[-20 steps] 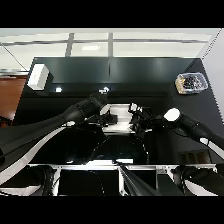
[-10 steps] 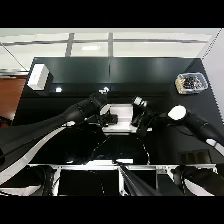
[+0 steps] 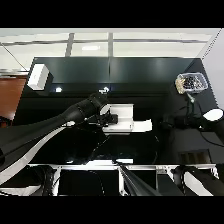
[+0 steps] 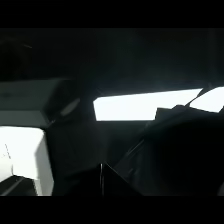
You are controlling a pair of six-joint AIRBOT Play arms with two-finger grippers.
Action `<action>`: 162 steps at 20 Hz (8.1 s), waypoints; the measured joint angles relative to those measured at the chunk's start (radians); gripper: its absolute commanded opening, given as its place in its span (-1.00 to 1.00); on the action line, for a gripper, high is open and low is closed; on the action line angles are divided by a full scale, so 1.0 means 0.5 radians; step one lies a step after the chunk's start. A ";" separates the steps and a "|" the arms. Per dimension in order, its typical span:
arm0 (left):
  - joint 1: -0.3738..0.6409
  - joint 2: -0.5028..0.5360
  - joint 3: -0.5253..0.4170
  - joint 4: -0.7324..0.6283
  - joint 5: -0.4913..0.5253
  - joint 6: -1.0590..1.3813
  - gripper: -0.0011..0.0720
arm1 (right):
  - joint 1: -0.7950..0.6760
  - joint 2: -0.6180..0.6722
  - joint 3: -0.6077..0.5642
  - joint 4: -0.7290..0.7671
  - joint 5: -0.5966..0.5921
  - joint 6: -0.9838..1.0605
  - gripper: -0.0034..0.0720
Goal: Fold the box and place the chain.
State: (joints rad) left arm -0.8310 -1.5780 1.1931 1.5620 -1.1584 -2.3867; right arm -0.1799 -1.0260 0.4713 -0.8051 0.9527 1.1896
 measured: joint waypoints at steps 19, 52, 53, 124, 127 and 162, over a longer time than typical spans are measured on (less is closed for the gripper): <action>0.000 0.000 0.000 0.001 0.004 0.001 -0.89 | 0.469 -0.503 0.301 0.713 0.372 -0.562 0.53; 0.000 0.000 0.000 0.002 0.004 0.000 -0.89 | 1.574 -0.549 0.900 -1.006 0.061 1.537 0.06; 0.000 0.000 0.000 0.002 0.004 0.001 -0.89 | 1.581 -0.562 0.900 -1.025 0.048 1.579 0.05; 0.000 0.000 0.000 0.001 0.021 0.001 -0.89 | -0.144 -1.448 2.001 -1.579 -0.100 1.106 0.16; 0.000 0.000 0.000 0.001 0.019 0.001 -0.89 | -0.150 -1.534 2.045 -1.581 -0.097 1.100 -0.76; 0.000 0.000 0.000 0.001 0.011 0.000 -0.89 | 0.270 0.223 1.987 -0.149 1.078 0.206 -0.89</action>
State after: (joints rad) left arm -0.8310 -1.5780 1.1931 1.5623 -1.1530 -2.3867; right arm -0.0448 -0.9146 1.4651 -0.8795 1.4918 1.2926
